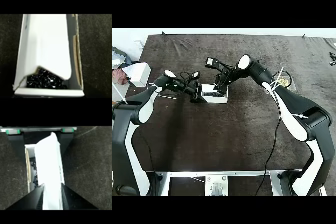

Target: Fold the box and place the chain.

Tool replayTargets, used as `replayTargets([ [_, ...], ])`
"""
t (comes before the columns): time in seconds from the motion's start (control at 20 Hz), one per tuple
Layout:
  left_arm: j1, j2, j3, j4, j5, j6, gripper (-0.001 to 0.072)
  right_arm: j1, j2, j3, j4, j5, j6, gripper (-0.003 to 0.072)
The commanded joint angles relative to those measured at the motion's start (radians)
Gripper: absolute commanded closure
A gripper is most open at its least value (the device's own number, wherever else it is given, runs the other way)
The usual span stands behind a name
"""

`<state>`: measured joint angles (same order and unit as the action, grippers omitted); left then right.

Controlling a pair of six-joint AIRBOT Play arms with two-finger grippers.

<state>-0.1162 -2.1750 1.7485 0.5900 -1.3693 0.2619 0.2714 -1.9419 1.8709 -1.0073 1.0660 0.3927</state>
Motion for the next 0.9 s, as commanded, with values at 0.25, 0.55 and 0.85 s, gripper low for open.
replayTargets([
  [0.25,0.0,0.001,0.001,0.001,0.0,0.0,0.034,0.011,-0.019,-0.003,-0.041,0.028,0.016,0.0425],
  [0.55,0.0,0.001,0.001,0.001,0.0,0.0,0.034,0.016,-0.022,-0.005,-0.041,0.072,0.03,0.0425],
  [0.85,0.0,0.0,0.001,0.001,0.0,0.0,0.034,0.018,-0.022,-0.039,-0.014,0.112,0.031,0.0424],
])
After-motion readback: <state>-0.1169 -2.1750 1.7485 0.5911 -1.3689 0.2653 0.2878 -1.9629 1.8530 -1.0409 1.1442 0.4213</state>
